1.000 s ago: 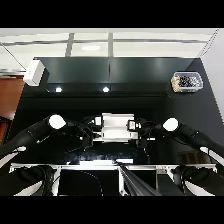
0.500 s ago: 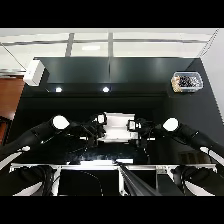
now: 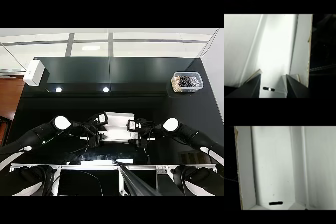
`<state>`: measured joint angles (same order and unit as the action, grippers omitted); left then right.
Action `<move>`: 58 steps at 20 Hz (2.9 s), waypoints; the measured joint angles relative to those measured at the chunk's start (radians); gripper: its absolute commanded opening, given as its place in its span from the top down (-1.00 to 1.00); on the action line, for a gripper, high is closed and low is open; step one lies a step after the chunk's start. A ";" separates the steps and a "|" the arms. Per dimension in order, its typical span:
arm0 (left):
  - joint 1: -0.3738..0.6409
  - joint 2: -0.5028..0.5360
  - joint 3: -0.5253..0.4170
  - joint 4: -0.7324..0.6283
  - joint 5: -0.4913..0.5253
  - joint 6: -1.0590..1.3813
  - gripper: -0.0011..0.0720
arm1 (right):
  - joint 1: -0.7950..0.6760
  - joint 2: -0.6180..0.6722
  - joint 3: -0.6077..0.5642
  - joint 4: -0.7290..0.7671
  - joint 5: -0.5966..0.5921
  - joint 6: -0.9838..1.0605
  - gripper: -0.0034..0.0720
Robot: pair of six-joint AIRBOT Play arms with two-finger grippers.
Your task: Fold the box and place the chain.
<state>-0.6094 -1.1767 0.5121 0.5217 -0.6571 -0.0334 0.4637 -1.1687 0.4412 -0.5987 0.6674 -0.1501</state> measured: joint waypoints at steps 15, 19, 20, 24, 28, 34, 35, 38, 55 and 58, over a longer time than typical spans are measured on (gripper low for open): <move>0.164 0.117 0.000 0.153 -0.014 -0.371 0.90 | 0.000 0.000 0.000 0.001 0.000 0.000 -0.38; 0.392 0.177 0.000 0.225 -0.086 -0.696 0.91 | 0.000 0.000 0.000 0.000 0.000 0.000 -0.38; 0.462 0.184 -0.003 0.233 -0.114 -0.793 0.91 | 0.000 0.000 0.000 0.000 0.000 0.000 -0.38; 0.704 0.173 -0.026 0.254 -0.278 -1.103 0.91 | 0.000 0.000 0.000 0.000 -0.002 0.000 -0.38; 0.770 0.108 -0.073 0.252 -0.440 -1.205 0.91 | 0.000 0.000 0.000 0.001 -0.002 0.000 -0.38; 0.594 0.038 -0.108 0.147 -0.413 -1.210 0.90 | 0.000 0.000 0.000 0.001 -0.002 0.000 -0.38; 0.563 0.032 -0.109 0.111 -0.396 -1.189 0.90 | 0.000 0.000 0.000 0.001 -0.002 0.000 -0.38; 0.512 0.023 -0.111 0.044 -0.366 -1.137 0.89 | 0.000 0.000 0.000 0.001 -0.002 0.000 -0.38; 0.427 0.020 -0.018 -0.010 -0.404 -0.987 -0.81 | 0.000 0.000 0.000 0.002 -0.002 0.000 -0.38; 0.332 0.020 0.030 0.048 -0.373 -1.025 -0.81 | 0.000 0.000 0.000 0.002 -0.002 0.000 -0.38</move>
<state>-0.2779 -1.1564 0.5423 0.5694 -1.0306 -1.0588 0.4637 -1.1687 0.4412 -0.5968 0.6651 -0.1501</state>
